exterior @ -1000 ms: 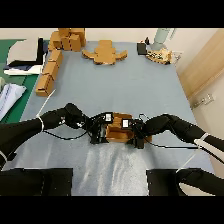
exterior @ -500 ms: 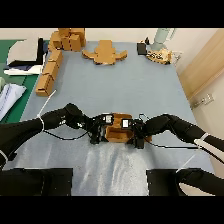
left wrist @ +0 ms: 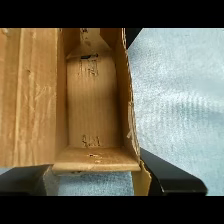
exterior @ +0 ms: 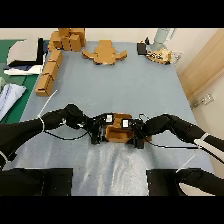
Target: Fold the box.
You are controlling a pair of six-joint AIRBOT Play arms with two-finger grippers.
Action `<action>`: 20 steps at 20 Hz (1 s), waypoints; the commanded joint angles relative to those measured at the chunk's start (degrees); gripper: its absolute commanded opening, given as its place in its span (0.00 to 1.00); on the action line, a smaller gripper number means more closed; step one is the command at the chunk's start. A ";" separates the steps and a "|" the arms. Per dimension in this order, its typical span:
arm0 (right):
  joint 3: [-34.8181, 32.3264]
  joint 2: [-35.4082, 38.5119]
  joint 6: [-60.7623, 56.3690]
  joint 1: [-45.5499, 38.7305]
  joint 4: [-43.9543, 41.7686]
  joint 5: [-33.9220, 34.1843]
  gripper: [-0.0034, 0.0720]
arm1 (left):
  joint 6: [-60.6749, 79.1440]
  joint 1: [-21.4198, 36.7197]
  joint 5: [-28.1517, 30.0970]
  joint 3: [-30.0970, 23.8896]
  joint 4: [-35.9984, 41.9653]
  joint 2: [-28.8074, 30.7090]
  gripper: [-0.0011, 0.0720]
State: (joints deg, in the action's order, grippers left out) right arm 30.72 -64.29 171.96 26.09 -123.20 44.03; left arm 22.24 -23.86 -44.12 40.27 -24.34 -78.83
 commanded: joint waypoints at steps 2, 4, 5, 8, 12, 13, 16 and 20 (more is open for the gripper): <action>0.00 -0.02 0.09 0.02 0.00 0.00 0.71 | -0.46 -0.09 0.09 0.02 0.13 0.00 0.72; 0.00 -0.02 0.09 0.02 0.00 0.00 0.71 | -0.44 -0.09 0.09 0.02 0.11 0.00 0.72; 0.00 -0.02 0.09 0.02 0.00 -0.02 0.71 | -0.46 -0.09 0.09 0.02 0.13 0.00 0.72; 0.00 -0.02 0.09 0.02 -0.02 -0.02 0.71 | -0.44 -0.09 0.09 0.02 0.13 0.00 0.72; 0.00 -0.02 0.09 0.04 -0.02 0.00 0.71 | -0.46 -0.09 0.09 0.02 0.11 0.00 0.73; 0.00 -0.02 0.09 0.07 -0.50 0.09 0.71 | -0.44 -0.09 0.09 0.02 0.13 0.00 0.72; 0.00 -0.04 0.09 0.09 -1.27 -0.09 0.71 | -0.44 -0.09 0.09 0.02 0.13 0.00 0.72; 0.02 -0.02 0.04 0.09 -1.27 0.24 0.71 | -0.44 -0.09 0.11 0.02 0.11 0.00 0.72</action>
